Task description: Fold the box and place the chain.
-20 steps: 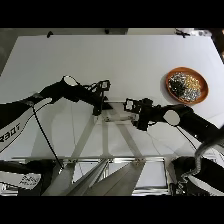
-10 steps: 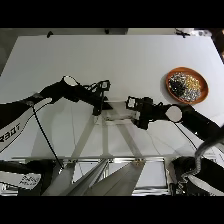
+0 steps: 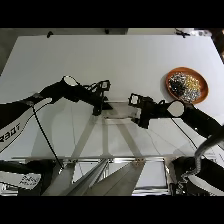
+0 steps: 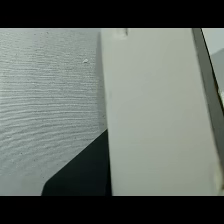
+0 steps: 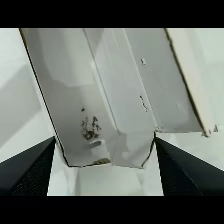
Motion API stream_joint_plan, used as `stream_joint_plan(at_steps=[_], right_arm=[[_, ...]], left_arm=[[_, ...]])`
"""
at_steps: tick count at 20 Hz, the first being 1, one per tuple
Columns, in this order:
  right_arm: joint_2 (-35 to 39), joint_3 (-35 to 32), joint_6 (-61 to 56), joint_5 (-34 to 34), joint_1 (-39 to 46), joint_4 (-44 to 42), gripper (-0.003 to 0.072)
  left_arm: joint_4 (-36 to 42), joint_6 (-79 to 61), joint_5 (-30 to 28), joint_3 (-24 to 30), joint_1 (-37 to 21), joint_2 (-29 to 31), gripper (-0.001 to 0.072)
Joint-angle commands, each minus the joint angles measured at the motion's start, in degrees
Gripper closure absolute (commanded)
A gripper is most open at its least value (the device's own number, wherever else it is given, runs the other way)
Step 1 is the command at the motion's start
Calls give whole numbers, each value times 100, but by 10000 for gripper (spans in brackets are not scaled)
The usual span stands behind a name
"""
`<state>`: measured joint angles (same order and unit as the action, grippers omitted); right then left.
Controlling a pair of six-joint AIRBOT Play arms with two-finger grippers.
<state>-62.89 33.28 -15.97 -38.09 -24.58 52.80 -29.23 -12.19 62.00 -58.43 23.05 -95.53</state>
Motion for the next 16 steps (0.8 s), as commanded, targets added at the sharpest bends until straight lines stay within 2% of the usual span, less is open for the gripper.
stream_joint_plan(at_steps=[1, 16], right_arm=[[-9, 0, 573, -120, 61, -374, 7], [-11, 0, 750, -229, 382, -824, 7]], left_arm=[[0, -2, 0, -4, 2, 0, 697], [2, -2, 0, -4, 2, 0, 697]])
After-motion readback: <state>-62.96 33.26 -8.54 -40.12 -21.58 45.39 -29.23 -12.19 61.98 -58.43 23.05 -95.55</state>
